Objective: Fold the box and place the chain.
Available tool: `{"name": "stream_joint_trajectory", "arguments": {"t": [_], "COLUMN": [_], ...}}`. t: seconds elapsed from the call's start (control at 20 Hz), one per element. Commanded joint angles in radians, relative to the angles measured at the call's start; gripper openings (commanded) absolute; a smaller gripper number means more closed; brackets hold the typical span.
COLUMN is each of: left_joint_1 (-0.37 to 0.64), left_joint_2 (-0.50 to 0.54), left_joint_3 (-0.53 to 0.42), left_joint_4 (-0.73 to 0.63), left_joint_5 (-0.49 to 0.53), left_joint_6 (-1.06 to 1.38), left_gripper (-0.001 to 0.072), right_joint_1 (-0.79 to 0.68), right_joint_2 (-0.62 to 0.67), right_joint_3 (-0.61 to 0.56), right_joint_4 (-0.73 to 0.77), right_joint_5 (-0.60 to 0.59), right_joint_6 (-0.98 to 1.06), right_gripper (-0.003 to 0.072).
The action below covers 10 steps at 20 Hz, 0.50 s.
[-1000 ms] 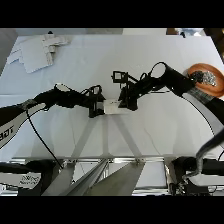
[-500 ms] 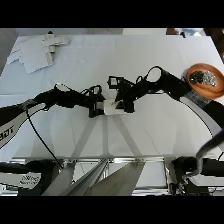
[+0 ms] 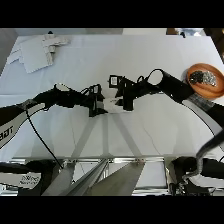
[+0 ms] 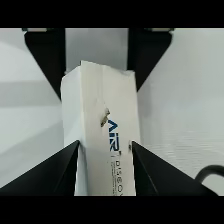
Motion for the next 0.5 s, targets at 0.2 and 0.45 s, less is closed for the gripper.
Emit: {"name": "stream_joint_trajectory", "arguments": {"t": [0.2,0.45], "left_joint_1": [-0.001,-0.001], "left_joint_2": [0.000,0.000], "left_joint_3": [0.000,0.000], "left_joint_4": [0.004,0.004], "left_joint_5": [-0.008,-0.008], "left_joint_6": [0.003,0.003], "left_gripper": [0.0091,0.0091], "right_joint_1": [0.001,0.001], "right_joint_2": [0.024,0.024], "right_joint_3": [-0.008,-0.066], "right_joint_4": [-0.002,-0.005], "right_joint_5": [-0.006,0.004], "right_joint_6": [0.002,0.000], "right_gripper": [0.0175,0.0171]}}
